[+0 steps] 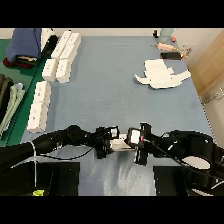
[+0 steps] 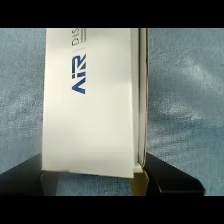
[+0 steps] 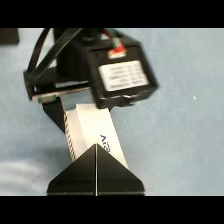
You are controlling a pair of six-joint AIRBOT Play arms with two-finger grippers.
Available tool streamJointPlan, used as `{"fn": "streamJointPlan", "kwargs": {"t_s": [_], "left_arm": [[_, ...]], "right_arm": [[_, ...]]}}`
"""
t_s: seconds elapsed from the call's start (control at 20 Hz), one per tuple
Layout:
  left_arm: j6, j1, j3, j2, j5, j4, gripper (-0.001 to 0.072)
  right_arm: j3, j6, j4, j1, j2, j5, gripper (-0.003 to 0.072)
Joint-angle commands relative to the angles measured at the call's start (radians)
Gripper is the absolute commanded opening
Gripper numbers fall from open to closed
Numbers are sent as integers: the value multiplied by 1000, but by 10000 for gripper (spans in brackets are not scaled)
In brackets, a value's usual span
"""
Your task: Fold the box.
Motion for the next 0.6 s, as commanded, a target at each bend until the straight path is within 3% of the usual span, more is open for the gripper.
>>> {"fn": "streamJointPlan", "kwargs": {"t_s": [0.0,0.2,0.55], "left_arm": [[0,0,1,0,0,0,465],[0,0,1,0,0,0,465],[0,0,1,-1,0,0,465]], "right_arm": [[-62,386,3,0,25,-133,0],[-199,635,90,0,24,-408,0],[-281,665,134,1,22,-441,0]]}}
